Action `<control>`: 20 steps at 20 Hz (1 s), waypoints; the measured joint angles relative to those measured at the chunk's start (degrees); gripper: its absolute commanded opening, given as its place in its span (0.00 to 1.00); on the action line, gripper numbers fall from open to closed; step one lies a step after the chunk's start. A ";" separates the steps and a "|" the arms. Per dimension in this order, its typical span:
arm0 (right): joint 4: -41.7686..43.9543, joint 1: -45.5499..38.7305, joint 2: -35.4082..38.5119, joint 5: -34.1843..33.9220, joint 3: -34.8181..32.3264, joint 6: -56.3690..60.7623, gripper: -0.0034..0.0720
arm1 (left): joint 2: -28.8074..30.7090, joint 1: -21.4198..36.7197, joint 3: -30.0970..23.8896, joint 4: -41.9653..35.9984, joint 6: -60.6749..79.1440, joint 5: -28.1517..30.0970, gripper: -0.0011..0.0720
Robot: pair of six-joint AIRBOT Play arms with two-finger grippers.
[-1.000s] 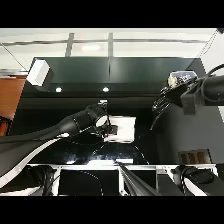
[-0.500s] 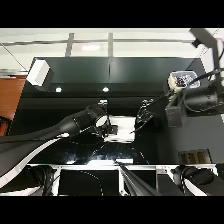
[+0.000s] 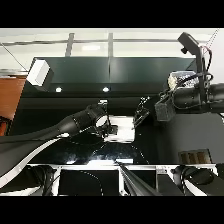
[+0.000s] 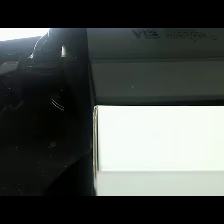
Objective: Fold the box and place the chain.
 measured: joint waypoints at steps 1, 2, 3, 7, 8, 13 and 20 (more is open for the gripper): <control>0.07 0.02 0.00 0.37 -0.70 0.13 0.05 | 0.00 -0.02 0.00 0.00 -0.02 0.00 0.05; 0.66 0.07 0.00 0.63 -1.53 0.26 0.05 | 0.00 0.00 0.00 0.00 0.00 0.00 0.05; 1.40 0.15 0.00 0.74 -2.49 0.31 0.05 | 0.00 -0.02 0.00 0.00 -0.02 0.00 0.05; 5.03 1.60 -0.02 -1.49 -6.47 0.09 0.05 | 0.00 0.00 0.00 0.00 -0.02 0.00 0.05; 5.68 2.16 -0.11 -2.16 -7.10 -0.04 0.05 | 0.00 -0.02 0.00 0.00 -0.02 0.00 0.05; 6.60 4.98 -0.59 -5.57 -11.96 -0.24 0.05 | 0.00 -0.02 0.00 0.00 -0.02 0.02 0.05; 7.13 5.81 -4.39 -16.52 -24.00 -0.17 0.07 | 0.00 -0.02 0.00 -0.09 -0.02 0.02 0.05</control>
